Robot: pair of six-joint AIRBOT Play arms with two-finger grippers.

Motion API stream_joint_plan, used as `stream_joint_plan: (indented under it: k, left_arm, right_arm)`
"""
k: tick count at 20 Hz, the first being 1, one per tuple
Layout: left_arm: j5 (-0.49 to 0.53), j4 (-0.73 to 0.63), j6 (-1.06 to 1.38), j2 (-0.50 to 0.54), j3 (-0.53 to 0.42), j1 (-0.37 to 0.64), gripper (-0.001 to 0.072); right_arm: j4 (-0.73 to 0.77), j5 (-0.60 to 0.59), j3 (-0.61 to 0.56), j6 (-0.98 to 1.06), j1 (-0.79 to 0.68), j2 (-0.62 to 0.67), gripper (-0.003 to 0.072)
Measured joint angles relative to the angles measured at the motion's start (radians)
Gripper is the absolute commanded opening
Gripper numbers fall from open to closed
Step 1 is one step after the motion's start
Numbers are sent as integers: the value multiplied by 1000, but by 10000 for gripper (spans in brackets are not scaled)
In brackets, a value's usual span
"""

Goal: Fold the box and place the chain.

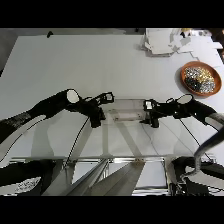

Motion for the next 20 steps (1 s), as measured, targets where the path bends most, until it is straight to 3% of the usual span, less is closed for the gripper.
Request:
stream_joint_plan:
  k: [1, 3, 7, 14, 19, 20]
  left_arm:
    - [4, 5, 5, 4, 0, 2, 39]
    - [7, 16, 37, 14, 0, 3, 205]
    - [42, 9, 188, 42, 0, 2, 395]
    - [164, -69, 435, 52, 0, -5, 392]
    - [169, -94, 502, 31, 0, -42, 387]
    - [167, -102, 516, 27, 0, -51, 360]
  right_arm:
    - [0, 0, 0, 0, 0, 0, 453]
    - [0, 0, 0, 0, 0, 0, 453]
    - [0, 0, 0, 0, 0, 0, 453]
    - [0, 0, 0, 0, 0, 0, 453]
    - [0, 0, 0, 0, 0, 0, 453]
    - [0, 0, 0, 0, 0, 0, 453]
